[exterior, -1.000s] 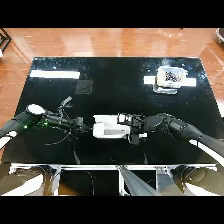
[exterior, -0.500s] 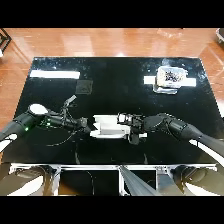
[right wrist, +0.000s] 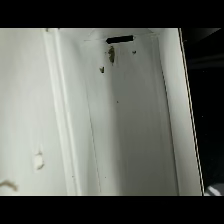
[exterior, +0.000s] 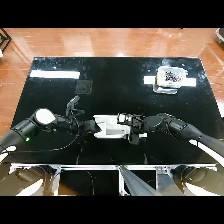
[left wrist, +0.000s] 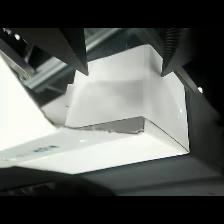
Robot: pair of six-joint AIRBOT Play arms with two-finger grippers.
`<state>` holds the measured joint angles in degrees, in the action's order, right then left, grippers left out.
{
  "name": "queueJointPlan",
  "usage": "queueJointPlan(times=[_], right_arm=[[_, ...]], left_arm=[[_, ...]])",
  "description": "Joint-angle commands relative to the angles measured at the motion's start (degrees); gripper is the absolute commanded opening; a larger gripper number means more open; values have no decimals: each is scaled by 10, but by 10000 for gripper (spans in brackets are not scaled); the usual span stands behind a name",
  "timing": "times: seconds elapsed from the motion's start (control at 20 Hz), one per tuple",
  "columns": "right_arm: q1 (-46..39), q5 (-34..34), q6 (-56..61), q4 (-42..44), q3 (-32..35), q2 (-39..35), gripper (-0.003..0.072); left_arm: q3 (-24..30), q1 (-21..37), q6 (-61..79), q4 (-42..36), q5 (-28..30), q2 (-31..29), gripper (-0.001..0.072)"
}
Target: Fold the box and place the chain.
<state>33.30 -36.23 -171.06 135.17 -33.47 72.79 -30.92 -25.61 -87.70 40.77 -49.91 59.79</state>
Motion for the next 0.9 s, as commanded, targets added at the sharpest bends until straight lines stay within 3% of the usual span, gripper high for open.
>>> queueJointPlan(times=[0.0,0.15,0.85], right_arm=[[0,0,0,0,0,0,238],[0,0,0,0,0,0,238],[0,0,0,0,0,0,238]], left_arm=[[-5,-48,-97,60,66,-5,570],[-5,-62,-148,106,78,-5,570],[-7,-92,-182,113,110,7,569]])
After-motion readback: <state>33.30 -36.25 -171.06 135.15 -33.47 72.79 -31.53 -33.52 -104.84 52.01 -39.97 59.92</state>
